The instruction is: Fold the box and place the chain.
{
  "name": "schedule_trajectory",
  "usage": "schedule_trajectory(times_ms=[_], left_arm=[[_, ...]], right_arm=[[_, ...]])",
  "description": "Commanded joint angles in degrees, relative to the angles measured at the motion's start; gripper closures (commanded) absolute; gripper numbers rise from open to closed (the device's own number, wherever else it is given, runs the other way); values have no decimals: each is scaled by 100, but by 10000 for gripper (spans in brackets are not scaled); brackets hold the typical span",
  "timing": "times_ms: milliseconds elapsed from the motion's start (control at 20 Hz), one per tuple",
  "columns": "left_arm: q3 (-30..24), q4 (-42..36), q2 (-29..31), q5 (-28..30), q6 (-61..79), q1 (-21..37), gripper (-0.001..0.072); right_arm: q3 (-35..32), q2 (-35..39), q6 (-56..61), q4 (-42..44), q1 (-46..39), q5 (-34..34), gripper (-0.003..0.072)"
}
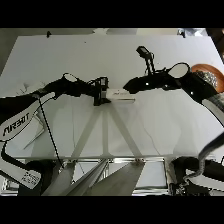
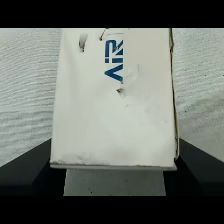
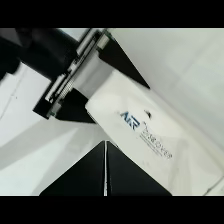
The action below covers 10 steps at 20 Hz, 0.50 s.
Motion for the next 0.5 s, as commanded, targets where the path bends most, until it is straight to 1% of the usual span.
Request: schedule_trajectory(times_ms=[0, 200, 450], left_arm=[[2, 2, 0, -4, 0, -2, 385], [2, 2, 0, -4, 0, -2, 385], [2, 2, 0, -4, 0, -2, 385]], right_arm=[[-525, -28, -127, 236, -330, -33, 677], [-929, -372, -221, 431, -415, -302, 677], [-990, -726, -221, 459, -415, -334, 677]])
